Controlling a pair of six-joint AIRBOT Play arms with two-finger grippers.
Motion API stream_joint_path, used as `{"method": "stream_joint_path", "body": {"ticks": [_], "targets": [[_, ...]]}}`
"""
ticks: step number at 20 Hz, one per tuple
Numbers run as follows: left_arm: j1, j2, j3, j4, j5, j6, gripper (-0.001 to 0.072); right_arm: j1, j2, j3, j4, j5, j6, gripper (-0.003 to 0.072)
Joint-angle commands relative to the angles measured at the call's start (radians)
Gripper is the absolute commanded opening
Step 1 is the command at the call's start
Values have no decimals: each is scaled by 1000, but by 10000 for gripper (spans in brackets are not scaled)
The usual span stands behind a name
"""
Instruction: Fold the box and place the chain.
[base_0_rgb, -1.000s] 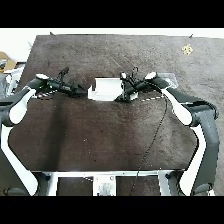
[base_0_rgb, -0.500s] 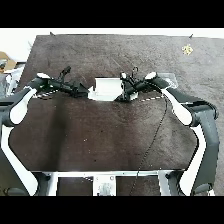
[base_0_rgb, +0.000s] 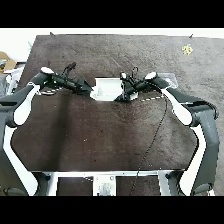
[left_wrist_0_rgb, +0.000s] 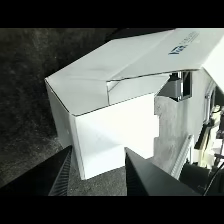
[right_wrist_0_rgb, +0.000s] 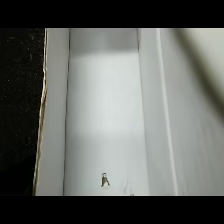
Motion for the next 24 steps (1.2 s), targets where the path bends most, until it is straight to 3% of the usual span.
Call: {"method": "stream_joint_path", "body": {"ticks": [1, 7, 20, 24], "targets": [[-37, 0, 65, 92, -12, -93, 363, 0, 0, 0, 0, 0, 0, 438], [-87, 0, 138, 183, 16, -206, 363, 0, 0, 0, 0, 0, 0, 437], [-174, 0, 150, 298, 161, -319, 363, 0, 0, 0, 0, 0, 0, 438], [-204, 0, 206, 436, 172, -428, 363, 0, 0, 0, 0, 1, 0, 438]]}}
